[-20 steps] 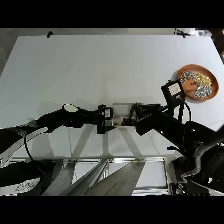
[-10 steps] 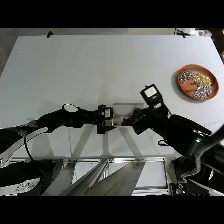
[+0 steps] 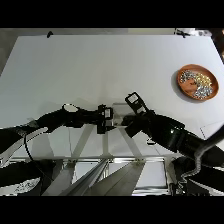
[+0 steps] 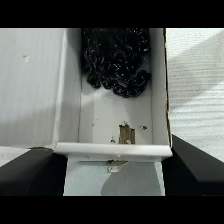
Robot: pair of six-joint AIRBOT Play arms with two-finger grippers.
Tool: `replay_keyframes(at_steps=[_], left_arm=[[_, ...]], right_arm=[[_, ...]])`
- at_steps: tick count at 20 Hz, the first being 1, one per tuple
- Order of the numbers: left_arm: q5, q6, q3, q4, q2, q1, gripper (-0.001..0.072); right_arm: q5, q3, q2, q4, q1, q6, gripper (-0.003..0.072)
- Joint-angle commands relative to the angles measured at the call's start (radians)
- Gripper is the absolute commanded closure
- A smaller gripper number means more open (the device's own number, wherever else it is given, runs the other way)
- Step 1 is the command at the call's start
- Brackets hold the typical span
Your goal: Fold the box and place the chain.
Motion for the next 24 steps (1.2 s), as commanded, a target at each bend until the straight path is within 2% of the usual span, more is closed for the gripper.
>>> replay_keyframes(at_steps=[1,2,4,5,6,9,11,13,15,17,19,21,22,24], left_arm=[[0.000,0.000,0.000,0.000,0.000,0.000,0.0321],[0.000,0.000,0.000,0.000,0.000,0.000,0.0321],[0.000,0.000,0.000,0.000,0.000,0.000,0.0321],[0.000,0.000,0.000,0.000,0.000,0.000,0.0321],[0.000,0.000,0.000,0.000,0.000,0.000,0.0321],[0.000,0.000,0.000,0.000,0.000,0.000,0.0321],[0.000,0.000,0.000,0.000,0.000,0.000,0.0321],[0.000,0.000,0.000,0.000,0.000,0.000,0.0321],[0.000,0.000,0.000,0.000,0.000,0.000,0.0321],[0.000,0.000,0.000,0.000,0.000,0.000,0.0321],[-0.003,0.000,0.000,0.000,0.000,0.000,0.0321],[-0.003,0.000,0.000,0.000,0.000,0.000,0.0321],[-0.004,0.000,0.000,0.000,0.000,0.000,0.0321],[-0.007,0.000,0.000,0.000,0.000,0.000,0.0321]], right_arm=[[0.004,-0.003,-0.017,0.062,0.000,-0.009,0.0391],[0.032,-0.002,0.007,0.064,0.000,-0.009,0.0392],[0.172,0.021,0.100,0.056,-0.008,-0.041,0.0407],[0.253,0.032,0.171,0.056,-0.025,-0.105,0.0473],[0.321,0.034,0.243,0.075,-0.047,-0.217,0.0549],[0.612,0.034,0.410,0.264,-0.198,-0.697,0.0552],[0.748,0.032,0.431,0.417,-0.346,-0.954,0.0587],[0.712,0.023,0.410,0.519,-0.513,-1.159,0.0651],[0.661,0.011,0.344,0.583,-0.675,-1.342,0.0659],[0.645,0.006,0.223,0.663,-0.801,-1.542,0.0647],[0.498,0.006,0.124,0.719,-0.798,-1.697,0.0466],[0.402,0.006,0.019,0.776,-0.779,-1.871,0.0357],[0.383,0.006,-0.027,0.773,-0.768,-1.922,0.0336],[0.376,0.006,-0.109,0.765,-0.755,-1.987,0.0344]])
